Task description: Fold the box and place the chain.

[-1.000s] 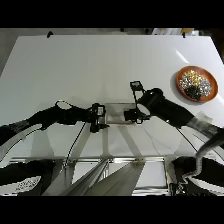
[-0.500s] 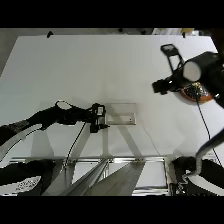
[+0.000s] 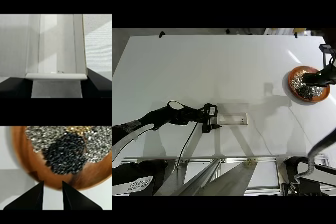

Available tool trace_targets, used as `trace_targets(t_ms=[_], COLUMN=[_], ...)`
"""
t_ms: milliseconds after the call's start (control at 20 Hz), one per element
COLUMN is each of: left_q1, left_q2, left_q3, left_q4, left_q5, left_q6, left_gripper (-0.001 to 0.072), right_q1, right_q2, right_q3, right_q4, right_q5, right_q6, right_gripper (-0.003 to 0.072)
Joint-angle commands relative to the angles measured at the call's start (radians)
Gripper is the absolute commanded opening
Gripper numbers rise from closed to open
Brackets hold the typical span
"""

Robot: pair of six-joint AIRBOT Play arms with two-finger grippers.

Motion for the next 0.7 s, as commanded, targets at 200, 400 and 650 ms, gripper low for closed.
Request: trace_targets(t_ms=[200, 400, 650], left_q1=[0.000, 0.000, 0.000], left_q2=[0.001, 0.001, 0.001], left_q3=[0.000, 0.000, 0.000], left_q4=[0.000, 0.000, 0.000], left_q5=[-0.002, -0.002, -0.002], left_q6=[0.000, 0.000, 0.000], left_gripper=[0.0253, 0.0253, 0.0253], right_q1=[-0.056, -0.056, -0.056], right_q2=[-0.169, -0.197, -0.198], right_q3=[0.002, 0.002, 0.002], right_q4=[0.013, 0.014, 0.018], right_q5=[-0.114, -0.125, -0.124], right_q6=[-0.002, 0.000, 0.018], right_gripper=[0.0219, 0.0214, 0.0148])
